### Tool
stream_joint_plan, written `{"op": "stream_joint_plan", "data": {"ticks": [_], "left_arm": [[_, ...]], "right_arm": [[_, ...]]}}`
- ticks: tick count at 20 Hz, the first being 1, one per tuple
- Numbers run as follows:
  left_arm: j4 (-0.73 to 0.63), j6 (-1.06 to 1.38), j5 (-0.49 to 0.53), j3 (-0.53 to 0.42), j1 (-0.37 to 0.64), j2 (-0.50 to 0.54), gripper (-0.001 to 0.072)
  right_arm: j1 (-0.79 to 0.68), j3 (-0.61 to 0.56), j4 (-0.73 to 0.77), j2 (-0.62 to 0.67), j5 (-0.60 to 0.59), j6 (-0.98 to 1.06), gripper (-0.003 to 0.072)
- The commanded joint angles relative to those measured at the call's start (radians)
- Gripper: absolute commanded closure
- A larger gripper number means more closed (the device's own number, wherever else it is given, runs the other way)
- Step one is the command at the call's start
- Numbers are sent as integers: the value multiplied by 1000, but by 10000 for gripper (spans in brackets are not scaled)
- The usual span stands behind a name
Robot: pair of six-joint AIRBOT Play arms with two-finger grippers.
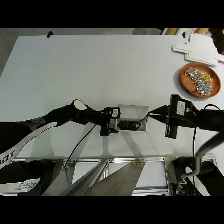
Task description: Fold the box and place the chain.
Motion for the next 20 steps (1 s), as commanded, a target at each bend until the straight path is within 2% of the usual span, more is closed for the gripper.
{"op": "stream_joint_plan", "data": {"ticks": [1, 5, 7, 13, 20], "left_arm": [[0, 0, 0, 0, 0, 0, 540], [0, 0, 0, 0, 0, 0, 540], [0, 0, 0, 0, 0, 0, 540], [0, 0, 0, 0, 0, 0, 540], [0, 0, 0, 0, 0, 0, 540]], "right_arm": [[42, -80, 180, 17, -111, 10, 668], [112, -142, 214, 8, -343, 7, 668], [143, -142, 268, -8, -398, 3, 668], [244, -142, 287, -96, -404, 3, 668], [256, -142, 225, -196, -400, 15, 668]]}}
